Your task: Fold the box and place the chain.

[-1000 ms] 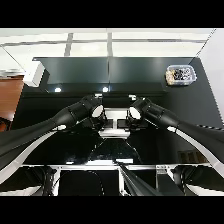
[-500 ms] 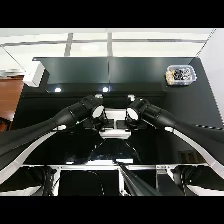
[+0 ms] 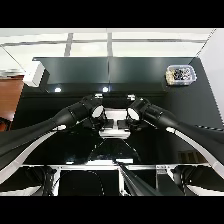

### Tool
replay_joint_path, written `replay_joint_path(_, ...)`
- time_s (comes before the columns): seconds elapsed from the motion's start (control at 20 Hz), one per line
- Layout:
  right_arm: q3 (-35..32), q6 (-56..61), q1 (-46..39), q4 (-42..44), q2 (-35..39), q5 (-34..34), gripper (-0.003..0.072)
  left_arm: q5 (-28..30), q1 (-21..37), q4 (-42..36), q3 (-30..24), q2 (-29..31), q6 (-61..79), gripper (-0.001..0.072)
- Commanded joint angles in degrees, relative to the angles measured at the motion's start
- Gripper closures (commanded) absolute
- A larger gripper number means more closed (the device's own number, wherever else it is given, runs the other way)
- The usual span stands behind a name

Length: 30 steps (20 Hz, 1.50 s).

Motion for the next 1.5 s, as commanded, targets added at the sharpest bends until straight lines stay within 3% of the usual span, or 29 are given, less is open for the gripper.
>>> replay_joint_path(0.0,0.02,-2.51,-0.31,-1.18,3.56,0.72,0.0412,0.17,0.02,-0.24,0.02,0.00,-0.09,0.0683)
replay_joint_path(0.35,0.28,-8.61,-4.74,-4.09,19.43,4.59,0.0412,0.15,0.02,-0.24,0.02,0.00,-0.09,0.0683)
replay_joint_path(0.55,0.20,-9.11,-10.75,-21.03,22.95,4.74,0.0413,0.13,0.02,-0.26,0.02,0.00,-0.09,0.0683)
replay_joint_path(0.65,-1.03,-9.51,-15.04,-29.92,22.64,0.68,0.0414,0.17,0.02,-0.26,0.02,0.00,-0.09,0.0683)
replay_joint_path(0.8,-2.75,-9.55,-25.35,-30.47,20.44,-10.14,0.0411,0.15,0.02,-0.26,0.02,0.00,-0.09,0.0683)
replay_joint_path(0.9,-2.51,-10.58,-32.96,-28.20,16.59,-17.00,-0.0034,0.13,0.02,-0.26,0.02,0.00,-0.09,0.0683)
replay_joint_path(0.95,-1.60,-13.05,-36.02,-25.44,14.49,-18.73,-0.0034,0.11,0.02,-0.26,0.02,0.00,-0.09,0.0683)
replay_joint_path(1.15,10.88,-15.43,-46.62,-18.18,1.99,-17.59,-0.0034,0.20,0.02,-0.28,0.02,0.00,-0.11,0.0683)
replay_joint_path(1.45,42.71,-24.26,-51.60,-4.37,-21.79,-7.39,-0.0034,0.24,0.02,-0.26,0.02,0.00,-0.11,0.0683)
